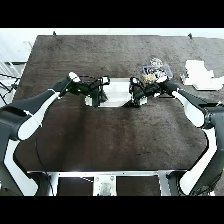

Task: Fold the box and place the chain.

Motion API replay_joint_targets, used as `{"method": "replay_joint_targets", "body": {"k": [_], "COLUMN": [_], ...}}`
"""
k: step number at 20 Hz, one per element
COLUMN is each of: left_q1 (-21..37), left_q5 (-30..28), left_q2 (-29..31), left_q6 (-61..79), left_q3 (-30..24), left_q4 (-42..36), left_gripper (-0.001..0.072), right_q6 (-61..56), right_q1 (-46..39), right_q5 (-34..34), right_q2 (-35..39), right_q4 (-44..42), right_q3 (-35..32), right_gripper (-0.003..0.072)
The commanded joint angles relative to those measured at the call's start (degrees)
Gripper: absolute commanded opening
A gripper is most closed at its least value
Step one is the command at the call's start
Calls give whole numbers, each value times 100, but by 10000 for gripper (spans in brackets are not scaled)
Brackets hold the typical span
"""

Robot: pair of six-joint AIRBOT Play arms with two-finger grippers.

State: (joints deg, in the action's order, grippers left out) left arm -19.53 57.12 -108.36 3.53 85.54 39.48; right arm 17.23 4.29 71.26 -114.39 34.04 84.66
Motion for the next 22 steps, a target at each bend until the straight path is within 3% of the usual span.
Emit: {"method": "replay_joint_targets", "body": {"k": [1, 11, 17, 22], "left_q1": [11, 13, 577, 835], "left_q5": [223, 533, 848, 684], "left_q2": [9, 463, 929, 1224], "left_q6": [-205, -557, -935, -2977], "left_q3": [17, 11, 4, -2], "left_q4": [356, 710, 133, 334], "left_gripper": [35, 17, 15, 14], "right_q6": [-2, -2, -2, -2], "right_q1": [4, 4, 4, 4], "right_q5": [-7, -7, -7, -7], "right_q2": [0, 0, 0, 0], "right_q4": [0, 0, 0, 0], "right_q3": [-2, -2, -2, -2], "right_gripper": [580, 580, 580, 580]}}
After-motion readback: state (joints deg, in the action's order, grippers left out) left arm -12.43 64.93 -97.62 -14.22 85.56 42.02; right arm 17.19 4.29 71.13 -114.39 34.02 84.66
